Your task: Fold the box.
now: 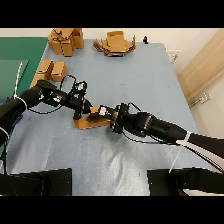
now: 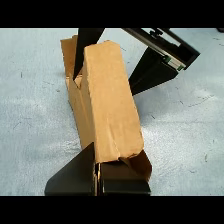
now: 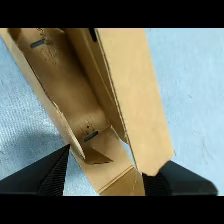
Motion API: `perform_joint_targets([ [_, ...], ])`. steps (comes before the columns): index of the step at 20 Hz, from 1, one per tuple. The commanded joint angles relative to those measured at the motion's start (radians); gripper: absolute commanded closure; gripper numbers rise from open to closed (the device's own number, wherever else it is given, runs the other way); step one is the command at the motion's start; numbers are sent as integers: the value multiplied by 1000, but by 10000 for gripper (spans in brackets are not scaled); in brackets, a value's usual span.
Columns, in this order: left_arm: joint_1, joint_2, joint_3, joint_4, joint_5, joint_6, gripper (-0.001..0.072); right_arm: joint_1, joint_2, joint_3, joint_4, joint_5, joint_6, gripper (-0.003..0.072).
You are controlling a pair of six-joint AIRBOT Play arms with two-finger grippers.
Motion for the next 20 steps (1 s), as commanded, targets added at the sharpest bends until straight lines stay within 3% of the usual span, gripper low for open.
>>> perform_joint_targets([
  [1, 0, 0, 0, 2, 5, 1, 693, 6, -1, 29, 4, -81, -14, -3],
  [8, 0, 0, 0, 5, 24, 1, 693, 7, -3, 42, 81, -81, -92, -2],
  [15, 0, 0, 0, 20, 33, 1, 693, -71, -54, 46, 632, -56, -752, 5],
  [20, 0, -8, 0, 24, 37, 1, 693, -162, -97, 79, 794, -95, -917, 8],
])
